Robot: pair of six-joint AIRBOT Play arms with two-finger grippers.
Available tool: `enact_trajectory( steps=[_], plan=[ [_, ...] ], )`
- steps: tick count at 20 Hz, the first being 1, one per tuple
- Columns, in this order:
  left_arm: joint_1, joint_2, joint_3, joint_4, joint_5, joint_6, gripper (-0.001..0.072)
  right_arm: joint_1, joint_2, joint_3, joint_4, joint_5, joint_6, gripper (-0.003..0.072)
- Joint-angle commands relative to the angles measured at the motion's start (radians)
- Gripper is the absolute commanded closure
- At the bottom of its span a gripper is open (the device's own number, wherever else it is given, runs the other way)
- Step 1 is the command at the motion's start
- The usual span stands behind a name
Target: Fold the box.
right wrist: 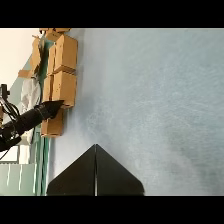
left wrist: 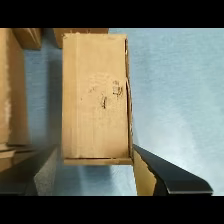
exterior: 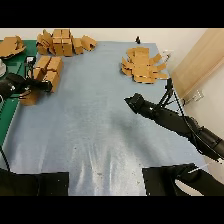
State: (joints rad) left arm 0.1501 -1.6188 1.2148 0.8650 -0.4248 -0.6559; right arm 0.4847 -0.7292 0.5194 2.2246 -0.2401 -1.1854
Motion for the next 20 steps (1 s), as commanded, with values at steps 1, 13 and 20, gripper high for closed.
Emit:
enact_trajectory(
  steps=[1,13,20],
  plan=[
    [0.03,0.076,0.003,0.153,-0.032,-0.049,-0.0008,0.001,0.0,0.001,-0.012,-0.018,0.0,0.0681],
    [-0.127,0.328,-0.016,0.13,-0.674,-0.31,0.0702,-0.074,-0.353,0.438,-0.351,-0.57,-0.02,0.0681],
    [-0.446,0.415,-0.116,0.131,-0.605,-0.444,0.0702,-0.073,-0.536,0.551,-0.377,-0.687,-0.162,0.0681]
  ],
)
